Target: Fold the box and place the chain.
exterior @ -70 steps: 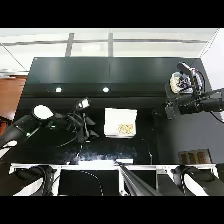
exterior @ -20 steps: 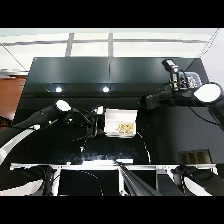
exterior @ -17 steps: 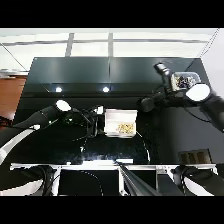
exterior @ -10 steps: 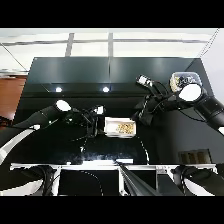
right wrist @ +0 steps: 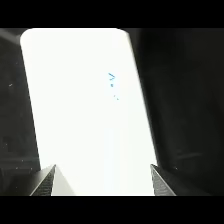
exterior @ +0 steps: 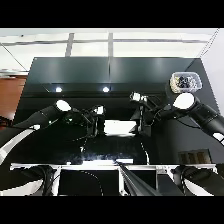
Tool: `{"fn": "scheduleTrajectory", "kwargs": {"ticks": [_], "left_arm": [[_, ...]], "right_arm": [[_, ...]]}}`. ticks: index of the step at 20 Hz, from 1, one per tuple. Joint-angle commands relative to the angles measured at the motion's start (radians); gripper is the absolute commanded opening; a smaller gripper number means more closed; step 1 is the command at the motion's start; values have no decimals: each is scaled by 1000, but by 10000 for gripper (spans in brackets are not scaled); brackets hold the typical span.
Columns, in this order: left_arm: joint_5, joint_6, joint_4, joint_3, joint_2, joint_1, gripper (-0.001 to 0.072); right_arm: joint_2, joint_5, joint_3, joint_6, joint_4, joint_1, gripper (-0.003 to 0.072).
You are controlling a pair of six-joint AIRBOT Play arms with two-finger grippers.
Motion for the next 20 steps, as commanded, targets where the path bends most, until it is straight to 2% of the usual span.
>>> {"fn": "scheduleTrajectory", "kwargs": {"ticks": [1, 16, 18, 20], "left_arm": [[0, 0, 0, 1, -1, 0, 448], [0, 0, 0, 1, -1, 0, 448], [0, 0, 0, 1, -1, 0, 448], [0, 0, 0, 1, -1, 0, 448]], "right_arm": [[-2, -37, -10, -61, -24, 34, 708], [-26, -87, -10, -91, -30, 33, 704], [-26, -87, -10, -91, -30, 33, 472], [-26, -87, -10, -91, -30, 36, 475]]}}
